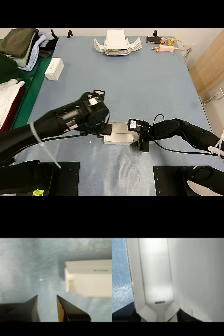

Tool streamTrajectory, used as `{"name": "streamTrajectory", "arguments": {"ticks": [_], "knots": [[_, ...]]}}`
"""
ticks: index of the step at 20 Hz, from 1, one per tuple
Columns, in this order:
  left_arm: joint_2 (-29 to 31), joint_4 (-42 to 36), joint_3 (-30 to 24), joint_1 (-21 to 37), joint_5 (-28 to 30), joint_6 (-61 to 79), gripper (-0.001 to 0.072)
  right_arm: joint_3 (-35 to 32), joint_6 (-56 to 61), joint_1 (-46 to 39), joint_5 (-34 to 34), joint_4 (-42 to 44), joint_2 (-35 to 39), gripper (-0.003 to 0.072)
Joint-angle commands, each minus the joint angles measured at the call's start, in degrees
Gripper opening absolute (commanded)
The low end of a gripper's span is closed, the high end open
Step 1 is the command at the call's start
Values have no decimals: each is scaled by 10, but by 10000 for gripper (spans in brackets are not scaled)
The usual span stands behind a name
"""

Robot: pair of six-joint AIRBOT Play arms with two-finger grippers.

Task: Fold the box.

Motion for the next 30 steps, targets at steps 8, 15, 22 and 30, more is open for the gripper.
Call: {"name": "streamTrajectory", "arguments": {"ticks": [8, 15, 22, 30], "knots": [[83, -59, -42, 149, 30, 360, 13, 0, 0, 0, 0, 0, 0, 466], [116, -358, -180, 465, 181, 961, 367, 0, 0, 0, 0, 0, 0, 466], [94, -362, -256, 392, 331, 1180, 697, 0, 0, 0, 0, 0, 0, 466], [92, -444, -324, 310, 448, 1335, 698, 0, 0, 0, 0, 0, 0, 466]]}}
